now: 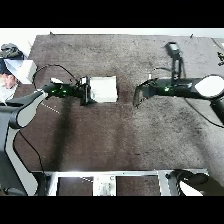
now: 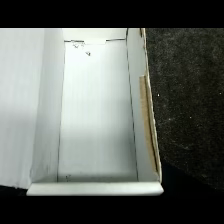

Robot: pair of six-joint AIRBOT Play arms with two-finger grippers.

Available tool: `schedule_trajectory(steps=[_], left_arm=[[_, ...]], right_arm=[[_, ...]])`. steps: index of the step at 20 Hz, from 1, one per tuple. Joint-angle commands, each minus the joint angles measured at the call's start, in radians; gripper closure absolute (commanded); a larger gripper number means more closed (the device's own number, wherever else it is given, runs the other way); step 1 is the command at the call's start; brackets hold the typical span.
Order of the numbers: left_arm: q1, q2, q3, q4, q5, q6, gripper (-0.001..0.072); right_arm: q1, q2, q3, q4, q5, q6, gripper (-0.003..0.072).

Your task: Fold the box and place the chain.

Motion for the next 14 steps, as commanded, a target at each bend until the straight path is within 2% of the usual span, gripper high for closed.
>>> schedule_trajectory(steps=[1, 4, 8, 9, 12, 14], left_arm=[[0.001, 0.0, 0.0, 0.0, 0.0, 0.0, 0.0505], [0.001, 0.0, 0.0, 0.0, 0.0, 0.0, 0.0505], [0.001, 0.0, 0.0, 0.0, 0.0, 0.0, 0.0505], [0.001, 0.0, 0.0, 0.0, 0.0, 0.0, 0.0504], [0.001, 0.0, 0.0, 0.0, 0.0, 0.0, 0.0504], [0.001, 0.0, 0.0, 0.0, 0.0, 0.0, 0.0505]], right_arm=[[0.125, -0.058, -0.026, 0.08, -0.035, -0.03, 0.07], [0.185, -0.155, -0.026, 0.061, -0.04, -0.03, 0.07], [0.183, -0.249, -0.026, -0.054, -0.068, -0.019, 0.07], [0.183, -0.261, -0.026, -0.124, -0.078, 0.015, 0.0699], [0.183, -0.269, -0.025, -0.499, -0.096, 0.266, 0.07], [0.183, -0.269, -0.025, -0.561, -0.066, 0.304, 0.07]])
